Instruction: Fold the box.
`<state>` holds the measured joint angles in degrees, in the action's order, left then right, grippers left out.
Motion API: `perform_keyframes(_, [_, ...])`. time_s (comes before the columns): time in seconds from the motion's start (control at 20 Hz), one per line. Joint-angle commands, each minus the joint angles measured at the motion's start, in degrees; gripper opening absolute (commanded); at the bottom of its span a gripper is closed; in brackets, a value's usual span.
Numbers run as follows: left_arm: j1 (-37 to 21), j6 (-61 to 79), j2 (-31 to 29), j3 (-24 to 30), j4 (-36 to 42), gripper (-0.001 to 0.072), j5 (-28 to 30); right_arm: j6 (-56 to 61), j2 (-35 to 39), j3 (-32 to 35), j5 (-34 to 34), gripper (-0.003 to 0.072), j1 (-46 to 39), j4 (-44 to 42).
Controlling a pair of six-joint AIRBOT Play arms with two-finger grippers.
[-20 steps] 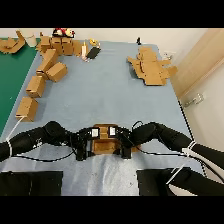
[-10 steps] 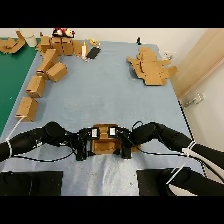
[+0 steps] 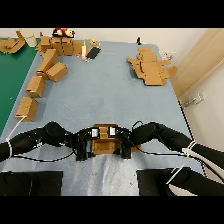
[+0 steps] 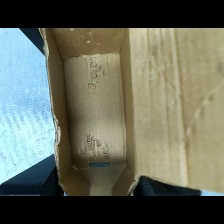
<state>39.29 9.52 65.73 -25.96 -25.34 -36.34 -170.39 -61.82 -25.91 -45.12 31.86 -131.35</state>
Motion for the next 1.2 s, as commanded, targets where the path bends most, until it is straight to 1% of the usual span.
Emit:
perform_keyframes(0.0, [0.0,0.1,0.0,-0.1,1.0,0.0720,0.0,0.0,0.0,0.0,0.0,0.0446,0.0,0.0])
perform_keyframes(0.2, [0.5,0.1,0.0,-0.1,1.1,0.0720,1.0,0.0,0.0,0.0,0.0,0.0446,0.0,0.0])
perform_keyframes(0.25, [1.0,0.1,0.0,-0.1,1.1,0.0703,1.8,0.0,0.0,0.0,0.0,0.0446,0.0,0.0])
perform_keyframes(0.3, [1.2,0.1,0.0,0.0,1.1,0.0592,2.3,0.0,0.0,0.0,0.0,0.0447,0.0,0.0])
perform_keyframes(1.15, [1.3,0.1,0.0,-0.1,0.9,0.0594,2.4,0.0,0.0,0.0,0.0,0.0446,0.0,0.0])
